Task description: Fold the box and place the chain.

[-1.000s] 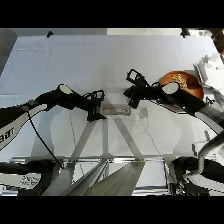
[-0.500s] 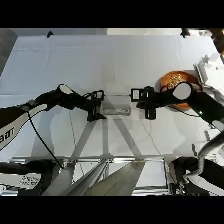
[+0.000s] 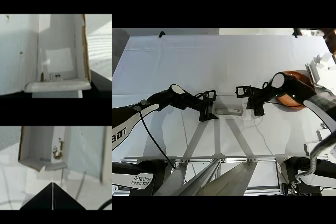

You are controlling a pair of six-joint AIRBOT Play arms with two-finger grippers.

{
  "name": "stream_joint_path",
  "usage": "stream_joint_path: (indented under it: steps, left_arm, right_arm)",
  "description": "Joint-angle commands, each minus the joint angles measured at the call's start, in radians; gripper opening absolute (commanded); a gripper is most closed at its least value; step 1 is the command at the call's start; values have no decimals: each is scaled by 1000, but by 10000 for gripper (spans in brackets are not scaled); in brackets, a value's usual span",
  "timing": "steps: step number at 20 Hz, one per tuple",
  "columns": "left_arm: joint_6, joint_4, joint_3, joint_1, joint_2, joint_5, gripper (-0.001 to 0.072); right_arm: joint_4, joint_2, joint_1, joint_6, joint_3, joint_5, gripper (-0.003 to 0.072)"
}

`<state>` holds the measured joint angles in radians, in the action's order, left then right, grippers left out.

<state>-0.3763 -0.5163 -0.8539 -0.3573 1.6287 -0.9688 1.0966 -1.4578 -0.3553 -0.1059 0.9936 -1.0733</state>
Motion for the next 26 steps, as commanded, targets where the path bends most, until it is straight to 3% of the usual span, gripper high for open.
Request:
stream_joint_path:
  steps: [1, 9, 16, 18, 19, 24, 25, 26]
  left_arm:
    - [0, 0, 0, 0, -1, 0, 404]
    - [0, 0, 0, 0, -1, 0, 404]
    - [0, 0, 0, 0, -1, 0, 404]
    - [0, 0, 1, 0, -1, 0, 404]
    - [0, 0, 0, 0, -1, 0, 404]
    - [0, 0, 0, 0, -1, 0, 404]
    - [0, 0, 0, 0, -1, 0, 404]
    - [0, 0, 1, 0, -1, 0, 404]
  right_arm:
    - [-1, -49, -19, -3, 23, -3, 15]
    - [-66, -49, -86, -55, 23, 46, 16]
    - [-96, -49, -86, -55, 23, -10, 24]
    - [-101, -49, -86, -56, 23, -16, 181]
    - [-109, -49, -86, -69, 23, -16, 204]
    - [-183, -49, -86, -108, 23, -15, 182]
    - [-193, -49, -86, -108, 23, -15, 71]
    - [-193, -49, -86, -108, 23, -15, 18]
